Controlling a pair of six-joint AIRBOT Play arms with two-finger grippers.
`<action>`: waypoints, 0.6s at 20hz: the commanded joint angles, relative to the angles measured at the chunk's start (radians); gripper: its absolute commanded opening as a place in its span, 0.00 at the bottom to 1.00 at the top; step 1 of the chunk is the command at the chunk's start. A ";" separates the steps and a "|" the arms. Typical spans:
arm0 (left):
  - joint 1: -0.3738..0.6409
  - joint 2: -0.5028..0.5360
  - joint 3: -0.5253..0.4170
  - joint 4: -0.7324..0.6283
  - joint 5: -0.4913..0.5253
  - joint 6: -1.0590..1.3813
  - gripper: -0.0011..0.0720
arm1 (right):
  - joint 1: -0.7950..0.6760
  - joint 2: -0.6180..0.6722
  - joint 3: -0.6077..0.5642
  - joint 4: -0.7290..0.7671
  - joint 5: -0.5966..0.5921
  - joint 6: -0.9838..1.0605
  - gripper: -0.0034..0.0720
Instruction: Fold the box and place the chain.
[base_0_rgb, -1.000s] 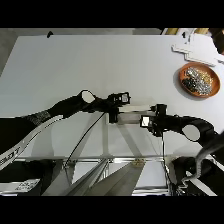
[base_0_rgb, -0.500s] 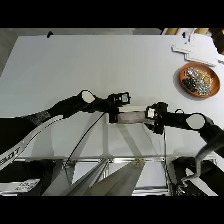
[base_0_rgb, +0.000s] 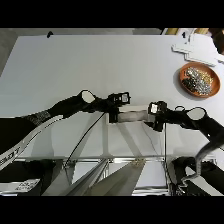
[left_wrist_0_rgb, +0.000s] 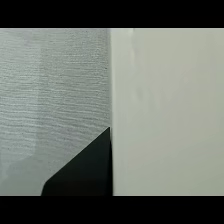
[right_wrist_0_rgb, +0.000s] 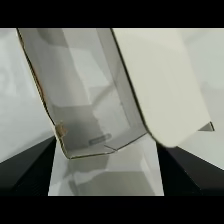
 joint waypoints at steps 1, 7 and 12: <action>-0.001 0.000 0.000 0.000 -0.001 0.000 0.03 | -0.006 -0.080 0.029 0.045 0.033 -0.051 0.96; -0.001 0.000 0.000 0.000 -0.001 0.000 0.03 | -0.006 -0.173 0.069 0.037 0.127 -0.051 0.96; -0.001 0.000 0.000 0.000 -0.001 0.000 0.03 | -0.006 -0.180 0.069 0.037 0.171 -0.050 0.93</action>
